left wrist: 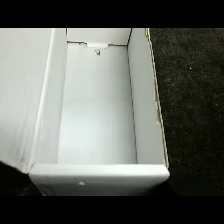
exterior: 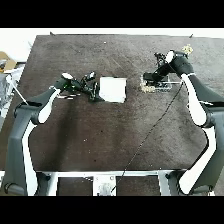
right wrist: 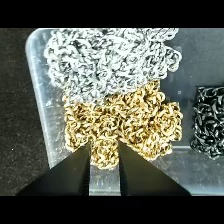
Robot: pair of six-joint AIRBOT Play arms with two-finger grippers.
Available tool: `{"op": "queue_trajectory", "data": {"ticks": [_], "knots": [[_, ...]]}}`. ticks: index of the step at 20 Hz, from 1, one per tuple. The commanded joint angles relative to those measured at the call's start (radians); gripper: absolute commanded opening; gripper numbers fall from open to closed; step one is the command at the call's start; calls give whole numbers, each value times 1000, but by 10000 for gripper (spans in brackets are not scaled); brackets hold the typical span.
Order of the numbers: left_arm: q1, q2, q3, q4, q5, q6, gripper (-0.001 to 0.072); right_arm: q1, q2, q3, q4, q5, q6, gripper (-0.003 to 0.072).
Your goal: Fold the box and place the chain.
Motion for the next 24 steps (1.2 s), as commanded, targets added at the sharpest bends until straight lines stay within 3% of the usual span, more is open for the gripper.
{"op": "queue_trajectory", "data": {"ticks": [1, 3, 5, 7, 8, 19, 24], "knots": [[0, 0, 0, 0, 0, 0, 464, 0, -26, -2, 27, 11, -3, 220], [0, 0, 0, 0, 0, 0, 464, 2, -33, -2, 26, 22, -3, 219], [0, 0, 0, 0, 0, 0, 464, 5, -32, -1, 15, 15, -3, 84], [0, 0, 0, 0, 0, 0, 464, 5, -26, -1, 15, 16, -3, 72], [0, 0, 0, 0, 0, 0, 464, 5, -16, -1, 15, 19, -3, 10], [0, 0, 0, -2, 0, 0, 464, 37, 263, -1, -67, 44, -53, 8], [0, 0, 0, -5, 0, 0, 464, 102, 523, -1, -88, -104, -82, 8]]}}
